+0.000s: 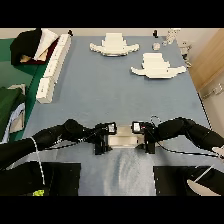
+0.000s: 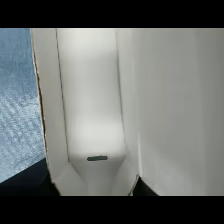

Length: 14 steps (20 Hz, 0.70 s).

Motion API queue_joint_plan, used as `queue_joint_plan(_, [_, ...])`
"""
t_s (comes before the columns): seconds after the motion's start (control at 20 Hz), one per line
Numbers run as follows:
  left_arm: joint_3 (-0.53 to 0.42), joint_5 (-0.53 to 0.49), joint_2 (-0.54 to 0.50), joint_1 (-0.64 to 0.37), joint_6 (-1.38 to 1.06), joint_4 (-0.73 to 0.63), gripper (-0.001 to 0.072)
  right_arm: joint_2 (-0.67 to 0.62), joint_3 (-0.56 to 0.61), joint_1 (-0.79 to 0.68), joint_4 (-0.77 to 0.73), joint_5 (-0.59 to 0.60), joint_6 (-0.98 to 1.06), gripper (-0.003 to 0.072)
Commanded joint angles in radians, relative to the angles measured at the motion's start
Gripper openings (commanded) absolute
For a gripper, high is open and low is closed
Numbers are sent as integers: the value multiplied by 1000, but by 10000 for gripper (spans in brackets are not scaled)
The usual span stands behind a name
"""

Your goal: Fold the box.

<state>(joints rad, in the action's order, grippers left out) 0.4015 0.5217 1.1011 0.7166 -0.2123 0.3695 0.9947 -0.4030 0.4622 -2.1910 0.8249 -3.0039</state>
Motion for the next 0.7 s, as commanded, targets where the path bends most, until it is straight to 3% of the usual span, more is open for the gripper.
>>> queue_joint_plan(0.0, [7,-29,10,31,21,16,534,0,0,1,0,0,0,512])
queue_joint_plan(0.05, [10,-28,11,32,30,30,463,0,0,1,0,0,1,512])
queue_joint_plan(0.3, [10,-50,11,30,76,37,491,0,0,1,0,0,1,512])
queue_joint_plan(0.4, [10,-43,11,30,82,42,689,0,0,1,0,0,1,512])
queue_joint_plan(0.65, [10,-42,10,30,184,146,696,0,0,1,0,0,1,512])
